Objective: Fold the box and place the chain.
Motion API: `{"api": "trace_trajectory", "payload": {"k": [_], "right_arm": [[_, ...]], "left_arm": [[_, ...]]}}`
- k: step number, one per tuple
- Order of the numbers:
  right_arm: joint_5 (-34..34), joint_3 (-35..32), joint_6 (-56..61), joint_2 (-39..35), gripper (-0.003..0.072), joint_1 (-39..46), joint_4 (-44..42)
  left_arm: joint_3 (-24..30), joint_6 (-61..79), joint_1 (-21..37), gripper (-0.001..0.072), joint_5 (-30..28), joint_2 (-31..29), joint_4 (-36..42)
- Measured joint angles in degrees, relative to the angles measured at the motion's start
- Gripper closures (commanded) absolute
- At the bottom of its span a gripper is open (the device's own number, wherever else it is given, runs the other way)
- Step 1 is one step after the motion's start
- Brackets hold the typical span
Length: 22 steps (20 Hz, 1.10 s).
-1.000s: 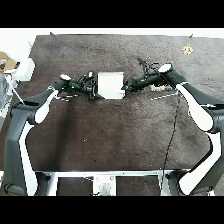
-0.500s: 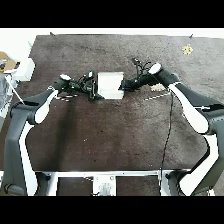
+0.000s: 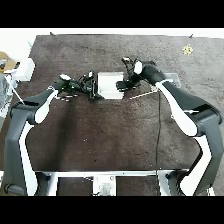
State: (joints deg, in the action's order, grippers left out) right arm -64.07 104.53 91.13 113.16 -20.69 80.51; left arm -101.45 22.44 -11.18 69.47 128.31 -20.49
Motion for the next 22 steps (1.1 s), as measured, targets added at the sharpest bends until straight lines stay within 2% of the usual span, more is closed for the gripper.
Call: {"api": "trace_trajectory", "payload": {"k": [2,3,6,11,12,17,18,19,22], "right_arm": [[-3.8,4.5,3.3,2.7,0.0300,-1.5,4.3],[-5.3,6.2,4.8,3.8,0.0369,-2.2,6.1],[-7.5,9.1,9.4,5.7,0.0369,-3.8,9.8],[-8.4,10.4,15.2,7.2,0.0377,-4.9,12.2],[-8.5,10.5,16.2,7.6,0.0474,-5.0,12.5],[-8.1,10.7,19.3,8.6,0.0477,-4.9,13.2],[-8.1,10.7,19.6,8.7,0.0562,-4.9,13.2],[-7.9,10.7,20.0,8.7,0.0596,-4.9,13.2],[-7.9,10.7,20.7,8.8,0.0601,-4.9,13.6]], "left_arm": [[0.0,0.0,0.0,0.0361,0.0,0.0,0.0],[0.0,0.0,0.0,0.0360,0.0,0.0,0.0],[0.0,0.0,0.0,0.0361,0.0,0.0,0.0],[0.0,0.0,0.0,0.0360,0.0,0.0,0.0],[0.0,0.0,0.0,0.0361,0.0,0.0,0.0],[0.0,0.0,0.0,0.0361,0.0,0.0,0.0],[0.0,0.0,0.0,0.0360,0.0,0.0,0.0],[0.0,0.0,0.0,0.0360,0.0,0.0,0.0],[0.0,0.0,0.0,0.0360,0.0,0.0,0.0]]}}
